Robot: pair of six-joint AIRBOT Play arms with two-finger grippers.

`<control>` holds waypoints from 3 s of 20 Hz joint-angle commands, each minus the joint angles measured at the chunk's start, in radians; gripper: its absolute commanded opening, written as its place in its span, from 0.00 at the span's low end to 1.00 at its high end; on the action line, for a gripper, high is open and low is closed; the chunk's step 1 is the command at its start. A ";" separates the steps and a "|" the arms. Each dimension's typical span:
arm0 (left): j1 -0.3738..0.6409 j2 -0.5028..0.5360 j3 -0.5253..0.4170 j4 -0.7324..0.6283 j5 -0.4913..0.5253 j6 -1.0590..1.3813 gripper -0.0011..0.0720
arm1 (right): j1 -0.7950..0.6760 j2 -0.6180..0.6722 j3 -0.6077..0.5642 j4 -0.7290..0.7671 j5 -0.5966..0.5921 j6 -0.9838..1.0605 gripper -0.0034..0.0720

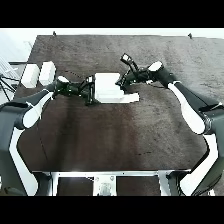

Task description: Fold the box and place the chain.

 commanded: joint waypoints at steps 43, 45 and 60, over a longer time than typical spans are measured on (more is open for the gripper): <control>0.000 0.000 0.000 0.000 0.000 0.000 0.87 | 0.074 0.094 -0.222 -0.201 -0.040 -0.266 0.43; 0.000 0.000 0.000 0.000 0.000 0.000 0.87 | 0.079 0.092 -0.222 -0.201 -0.061 -0.266 0.43; 0.000 0.000 0.000 0.000 0.000 0.000 0.87 | 0.076 0.078 -0.222 -0.146 -0.032 -0.307 0.87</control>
